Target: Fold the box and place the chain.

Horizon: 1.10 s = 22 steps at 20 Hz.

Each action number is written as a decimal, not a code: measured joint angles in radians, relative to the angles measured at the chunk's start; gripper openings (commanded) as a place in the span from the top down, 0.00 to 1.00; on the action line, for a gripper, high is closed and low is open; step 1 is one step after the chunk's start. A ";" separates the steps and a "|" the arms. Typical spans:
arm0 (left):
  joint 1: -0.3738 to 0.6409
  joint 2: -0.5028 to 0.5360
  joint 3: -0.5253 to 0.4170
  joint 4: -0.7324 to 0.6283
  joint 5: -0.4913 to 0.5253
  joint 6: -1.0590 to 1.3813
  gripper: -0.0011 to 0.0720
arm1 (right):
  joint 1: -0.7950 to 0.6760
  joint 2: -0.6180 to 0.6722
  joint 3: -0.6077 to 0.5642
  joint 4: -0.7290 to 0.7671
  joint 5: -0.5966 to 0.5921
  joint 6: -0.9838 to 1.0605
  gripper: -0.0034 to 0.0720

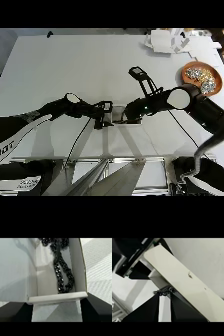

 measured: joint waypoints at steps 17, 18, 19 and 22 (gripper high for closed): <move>0.000 0.000 0.000 0.000 0.000 0.000 0.75 | -0.420 0.050 0.043 -0.243 0.116 -0.043 0.41; 0.000 0.000 0.000 0.000 0.000 0.000 0.75 | -0.455 0.023 0.043 -0.256 0.119 -0.043 0.41; 0.000 0.000 0.000 0.000 0.000 0.000 0.75 | -0.482 -0.003 0.043 -0.264 0.120 -0.043 0.42; 0.000 0.000 0.000 0.000 0.000 0.000 0.75 | -0.531 -0.092 0.043 -0.277 0.112 -0.044 0.42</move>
